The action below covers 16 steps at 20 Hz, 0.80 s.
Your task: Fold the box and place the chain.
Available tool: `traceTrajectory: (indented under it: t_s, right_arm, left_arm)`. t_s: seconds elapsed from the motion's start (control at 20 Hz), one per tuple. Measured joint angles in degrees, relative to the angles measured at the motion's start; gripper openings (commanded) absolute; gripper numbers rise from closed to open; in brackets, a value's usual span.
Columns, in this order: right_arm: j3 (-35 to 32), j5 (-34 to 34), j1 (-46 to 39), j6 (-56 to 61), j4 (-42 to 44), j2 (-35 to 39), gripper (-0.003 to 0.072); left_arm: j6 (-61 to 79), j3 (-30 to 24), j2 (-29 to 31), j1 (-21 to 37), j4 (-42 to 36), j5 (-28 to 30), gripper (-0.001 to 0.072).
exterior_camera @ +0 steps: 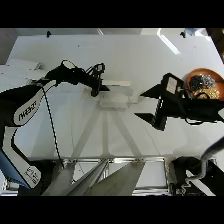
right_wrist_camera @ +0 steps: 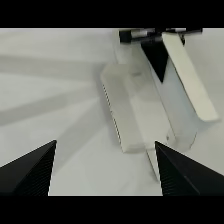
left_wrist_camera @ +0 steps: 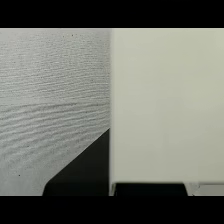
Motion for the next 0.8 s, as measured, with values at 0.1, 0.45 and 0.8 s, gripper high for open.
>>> traceTrajectory:
  t_s: [0.1,0.45,0.8]
  right_arm:
    - [-2.51,-1.33,0.04,-1.92,-3.19,-1.68,0.0689]
    - [-12.66,-14.84,0.11,-20.50,1.44,-13.05,0.0689]
    - [-14.32,-29.70,0.11,-45.66,26.25,-28.30,0.0689]
  left_arm:
    - [0.00,-0.02,0.00,0.00,0.02,0.00,0.0009]
    - [0.00,-0.02,0.00,0.00,0.00,0.00,0.0009]
    - [0.00,-0.02,0.00,0.00,0.02,0.00,0.0009]
